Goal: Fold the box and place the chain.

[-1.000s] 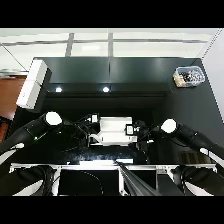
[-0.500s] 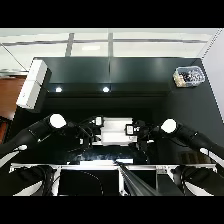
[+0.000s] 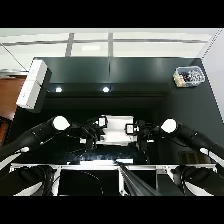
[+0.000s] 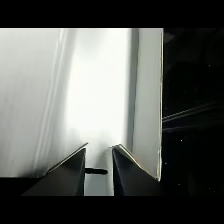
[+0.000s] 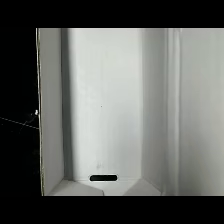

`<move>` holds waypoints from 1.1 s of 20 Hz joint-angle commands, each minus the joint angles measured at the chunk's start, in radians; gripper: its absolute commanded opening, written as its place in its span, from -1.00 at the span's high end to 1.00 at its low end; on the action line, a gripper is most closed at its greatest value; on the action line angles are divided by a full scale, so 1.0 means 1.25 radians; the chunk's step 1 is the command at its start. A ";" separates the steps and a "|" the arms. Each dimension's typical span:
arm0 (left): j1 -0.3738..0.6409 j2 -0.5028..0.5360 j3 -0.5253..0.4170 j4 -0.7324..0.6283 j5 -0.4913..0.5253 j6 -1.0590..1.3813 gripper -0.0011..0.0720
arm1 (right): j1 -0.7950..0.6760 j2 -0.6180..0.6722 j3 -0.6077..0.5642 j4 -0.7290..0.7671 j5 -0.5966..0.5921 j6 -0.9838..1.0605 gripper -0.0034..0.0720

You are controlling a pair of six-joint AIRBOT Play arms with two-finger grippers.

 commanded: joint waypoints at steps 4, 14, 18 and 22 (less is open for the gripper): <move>-0.005 -0.002 0.000 -0.010 0.011 -0.001 -0.08 | 0.001 -0.001 0.000 0.000 -0.004 -0.001 -0.25; 0.002 0.009 0.008 0.012 -0.027 -0.022 0.89 | 0.001 -0.001 0.000 0.000 -0.007 -0.001 -0.25; 0.099 0.080 0.027 0.169 -0.031 -0.360 0.89 | 0.001 -0.001 0.000 0.000 -0.009 0.000 -0.25; 0.351 0.174 0.027 0.201 -0.224 -0.722 0.89 | 0.001 -0.001 0.000 0.000 -0.009 0.000 -0.25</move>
